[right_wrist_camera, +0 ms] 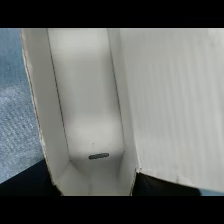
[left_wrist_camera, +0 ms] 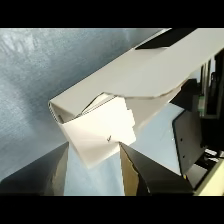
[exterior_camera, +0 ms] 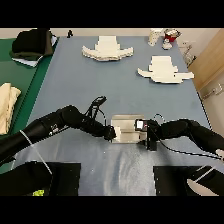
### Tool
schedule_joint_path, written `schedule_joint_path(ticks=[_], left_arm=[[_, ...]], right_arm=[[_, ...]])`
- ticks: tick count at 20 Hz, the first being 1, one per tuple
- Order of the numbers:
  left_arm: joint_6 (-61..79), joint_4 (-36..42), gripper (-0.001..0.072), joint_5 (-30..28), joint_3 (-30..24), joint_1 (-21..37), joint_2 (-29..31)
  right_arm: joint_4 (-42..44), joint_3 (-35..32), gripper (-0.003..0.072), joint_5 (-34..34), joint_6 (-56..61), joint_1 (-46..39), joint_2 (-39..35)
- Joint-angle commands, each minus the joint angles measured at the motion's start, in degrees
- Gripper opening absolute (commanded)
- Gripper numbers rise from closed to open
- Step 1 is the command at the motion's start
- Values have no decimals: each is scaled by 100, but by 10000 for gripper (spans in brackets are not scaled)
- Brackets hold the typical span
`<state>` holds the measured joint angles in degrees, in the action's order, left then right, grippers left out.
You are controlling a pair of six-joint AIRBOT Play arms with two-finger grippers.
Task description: Fold the box.
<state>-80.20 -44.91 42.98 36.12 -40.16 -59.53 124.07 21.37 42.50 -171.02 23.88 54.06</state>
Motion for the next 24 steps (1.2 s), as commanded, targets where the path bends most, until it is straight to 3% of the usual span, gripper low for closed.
schedule_joint_path(ticks=[1,7,16,24], left_arm=[[-1165,-844,476,-153,321,-396,-238],[-3101,-2247,475,142,1003,-1040,-809],[-5287,-3904,465,881,1539,-1646,-1185],[-5740,-4330,465,1563,2481,-1899,-2321]], right_arm=[[0,0,508,0,0,4,2],[0,-2,508,-2,0,4,2],[0,-2,508,0,0,4,2],[0,0,508,0,0,4,2]])
